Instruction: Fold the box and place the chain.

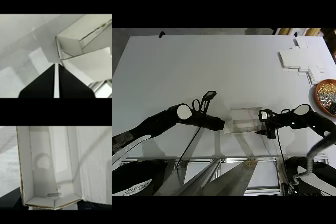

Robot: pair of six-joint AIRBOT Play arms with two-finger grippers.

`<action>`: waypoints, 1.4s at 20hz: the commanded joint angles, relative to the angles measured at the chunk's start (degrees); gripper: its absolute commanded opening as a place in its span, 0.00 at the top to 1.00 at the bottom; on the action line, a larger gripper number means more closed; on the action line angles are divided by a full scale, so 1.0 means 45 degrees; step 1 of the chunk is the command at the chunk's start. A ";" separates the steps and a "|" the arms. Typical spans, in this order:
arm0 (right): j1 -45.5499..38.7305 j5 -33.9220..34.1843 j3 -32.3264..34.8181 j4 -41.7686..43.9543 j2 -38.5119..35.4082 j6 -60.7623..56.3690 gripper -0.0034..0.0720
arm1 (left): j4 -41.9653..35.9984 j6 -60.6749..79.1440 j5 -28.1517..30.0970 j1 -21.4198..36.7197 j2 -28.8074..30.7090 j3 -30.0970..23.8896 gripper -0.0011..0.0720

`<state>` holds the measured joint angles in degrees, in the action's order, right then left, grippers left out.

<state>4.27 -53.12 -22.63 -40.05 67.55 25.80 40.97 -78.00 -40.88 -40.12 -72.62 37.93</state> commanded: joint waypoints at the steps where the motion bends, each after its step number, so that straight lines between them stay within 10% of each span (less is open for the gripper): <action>1: 0.0000 -0.0005 -0.0010 0.0000 -0.0010 0.0000 0.43 | -0.0253 -0.0214 0.0039 -0.0180 0.0219 0.0185 0.84; 11: 0.0000 -0.0005 -0.0010 0.0000 -0.0010 0.0000 0.43 | -0.0262 -0.0151 -0.0214 -0.0928 -0.0024 0.0656 0.67; 14: 0.0000 -0.0005 -0.0010 0.0000 -0.0010 0.0000 0.43 | -0.0117 -0.0646 -0.0296 -0.1307 -0.0486 0.1151 0.42; 28: 0.0000 -0.0005 -0.0010 0.0000 -0.0010 0.0000 0.43 | 0.3298 -0.6387 -0.0563 -0.2220 -0.1705 0.3055 0.42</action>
<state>4.27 -53.15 -22.63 -40.07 67.55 25.82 52.80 -100.77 -42.09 -48.75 -78.13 49.21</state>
